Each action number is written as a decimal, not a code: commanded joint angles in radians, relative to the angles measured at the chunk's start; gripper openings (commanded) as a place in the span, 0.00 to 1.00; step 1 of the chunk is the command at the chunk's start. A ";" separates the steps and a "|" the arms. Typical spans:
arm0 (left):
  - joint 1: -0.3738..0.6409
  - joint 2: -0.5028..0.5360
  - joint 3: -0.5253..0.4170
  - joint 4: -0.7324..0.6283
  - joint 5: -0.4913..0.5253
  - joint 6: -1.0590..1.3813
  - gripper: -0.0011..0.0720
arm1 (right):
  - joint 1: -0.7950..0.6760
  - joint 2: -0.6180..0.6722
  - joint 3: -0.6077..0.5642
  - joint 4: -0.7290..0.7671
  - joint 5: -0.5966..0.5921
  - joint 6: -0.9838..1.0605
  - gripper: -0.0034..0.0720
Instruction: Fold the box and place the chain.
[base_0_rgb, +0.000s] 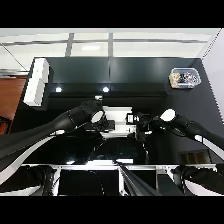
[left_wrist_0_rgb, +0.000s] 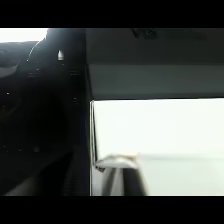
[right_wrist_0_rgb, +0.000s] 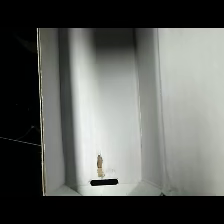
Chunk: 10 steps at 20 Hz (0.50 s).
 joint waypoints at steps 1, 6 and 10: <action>0.009 -0.001 0.001 0.000 0.007 -0.002 0.25 | 0.001 0.000 0.000 0.000 0.000 0.000 0.67; 0.007 -0.003 0.001 -0.001 0.002 -0.002 0.05 | 0.001 0.000 0.000 0.000 0.000 0.000 0.67; 0.015 -0.004 0.001 -0.069 0.006 -0.002 0.53 | 0.001 0.000 0.000 0.000 0.000 0.000 0.67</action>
